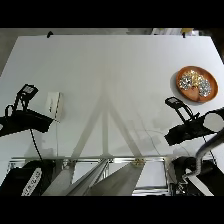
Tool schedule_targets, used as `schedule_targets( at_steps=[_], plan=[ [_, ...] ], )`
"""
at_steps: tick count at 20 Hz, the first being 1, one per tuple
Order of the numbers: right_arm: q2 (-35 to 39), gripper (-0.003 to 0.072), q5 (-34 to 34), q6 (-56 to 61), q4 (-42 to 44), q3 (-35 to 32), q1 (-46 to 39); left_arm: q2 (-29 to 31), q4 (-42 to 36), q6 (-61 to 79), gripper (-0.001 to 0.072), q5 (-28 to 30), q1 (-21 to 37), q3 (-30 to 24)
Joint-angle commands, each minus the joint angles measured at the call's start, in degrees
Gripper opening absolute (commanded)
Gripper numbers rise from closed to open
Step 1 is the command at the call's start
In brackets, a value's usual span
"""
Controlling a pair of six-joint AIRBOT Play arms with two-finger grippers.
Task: Fold the box and place the chain.
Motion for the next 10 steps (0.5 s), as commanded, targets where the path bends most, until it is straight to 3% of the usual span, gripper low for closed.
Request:
schedule_targets(
  at_steps=[1,10],
  plan=[
    [0.04,0.0018,0.0,0.02,0.02,-0.02,-0.04,2.69,0.13,0.0,0.0453,-0.83,-2.8,-0.02],
    [0.02,0.0018,0.02,0.02,0.02,-0.02,-0.04,2.58,-1.9,0.02,0.0454,-0.9,-5.97,-0.02]
  ],
)
